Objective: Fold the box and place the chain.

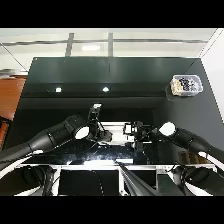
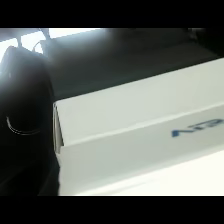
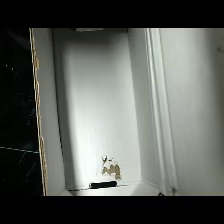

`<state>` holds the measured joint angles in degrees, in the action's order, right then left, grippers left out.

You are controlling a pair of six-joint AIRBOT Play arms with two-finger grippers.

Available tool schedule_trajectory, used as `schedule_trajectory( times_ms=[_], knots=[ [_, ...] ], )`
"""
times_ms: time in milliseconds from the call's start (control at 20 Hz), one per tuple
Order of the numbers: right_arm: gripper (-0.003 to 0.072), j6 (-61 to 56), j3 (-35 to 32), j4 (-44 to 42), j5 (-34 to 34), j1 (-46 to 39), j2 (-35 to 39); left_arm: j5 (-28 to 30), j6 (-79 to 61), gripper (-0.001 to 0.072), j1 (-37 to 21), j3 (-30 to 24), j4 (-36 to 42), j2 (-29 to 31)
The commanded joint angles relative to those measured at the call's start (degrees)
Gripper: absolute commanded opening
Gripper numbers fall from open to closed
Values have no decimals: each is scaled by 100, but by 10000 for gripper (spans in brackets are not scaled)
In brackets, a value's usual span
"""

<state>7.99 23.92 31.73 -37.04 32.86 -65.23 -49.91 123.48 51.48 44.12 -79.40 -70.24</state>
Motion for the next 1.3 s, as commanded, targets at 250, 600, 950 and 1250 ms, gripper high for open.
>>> schedule_trajectory(
  times_ms=[250,600,950,1250],
  knots=[
    [333,2,-2,-2,0,7,-4,-103,551,478,63,63,-424,-192],
    [333,2,-2,0,0,7,-4,-367,715,394,66,254,-437,-511],
    [333,2,-2,0,0,7,-4,-767,951,347,63,492,-542,-603],
    [333,2,-2,0,0,7,-4,-756,1073,267,66,492,-621,-603]
  ],
)
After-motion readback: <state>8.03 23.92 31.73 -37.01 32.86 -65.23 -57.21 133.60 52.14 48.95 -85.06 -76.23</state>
